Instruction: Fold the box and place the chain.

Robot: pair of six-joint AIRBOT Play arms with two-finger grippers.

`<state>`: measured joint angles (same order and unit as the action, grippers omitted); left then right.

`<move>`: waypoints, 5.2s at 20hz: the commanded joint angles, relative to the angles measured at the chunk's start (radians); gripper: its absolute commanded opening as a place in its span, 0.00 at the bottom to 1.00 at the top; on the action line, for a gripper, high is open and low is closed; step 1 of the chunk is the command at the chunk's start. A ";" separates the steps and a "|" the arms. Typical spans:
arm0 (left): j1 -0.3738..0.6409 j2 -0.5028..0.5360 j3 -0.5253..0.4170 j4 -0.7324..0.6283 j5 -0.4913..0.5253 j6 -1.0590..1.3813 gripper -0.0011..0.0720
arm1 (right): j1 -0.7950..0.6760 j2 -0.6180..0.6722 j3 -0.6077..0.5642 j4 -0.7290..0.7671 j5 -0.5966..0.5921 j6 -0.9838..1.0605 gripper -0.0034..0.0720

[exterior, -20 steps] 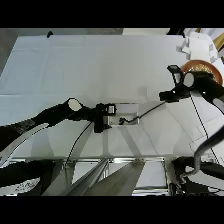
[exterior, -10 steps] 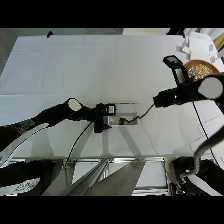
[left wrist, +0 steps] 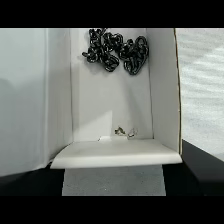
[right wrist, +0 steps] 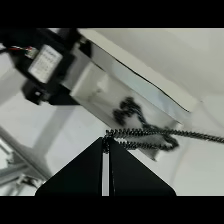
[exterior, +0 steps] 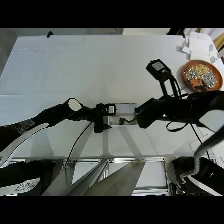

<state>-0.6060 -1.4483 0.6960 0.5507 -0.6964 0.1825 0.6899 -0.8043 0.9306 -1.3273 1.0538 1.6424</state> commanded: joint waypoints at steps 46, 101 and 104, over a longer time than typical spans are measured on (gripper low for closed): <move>0.000 0.000 0.000 0.000 0.000 0.000 0.20 | -0.217 -0.039 -0.148 -0.138 -0.007 0.073 0.40; 0.000 0.000 0.000 0.000 0.000 0.000 0.20 | -0.583 0.344 -0.149 0.438 0.054 -0.265 0.07; 0.000 0.000 0.000 0.000 0.000 0.000 0.20 | -0.583 0.359 -0.149 0.551 0.053 -0.305 0.07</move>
<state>-0.6060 -1.4483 0.6960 0.5507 -0.6964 0.1825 0.1078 -0.4786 0.7807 -0.9112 1.1049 1.3743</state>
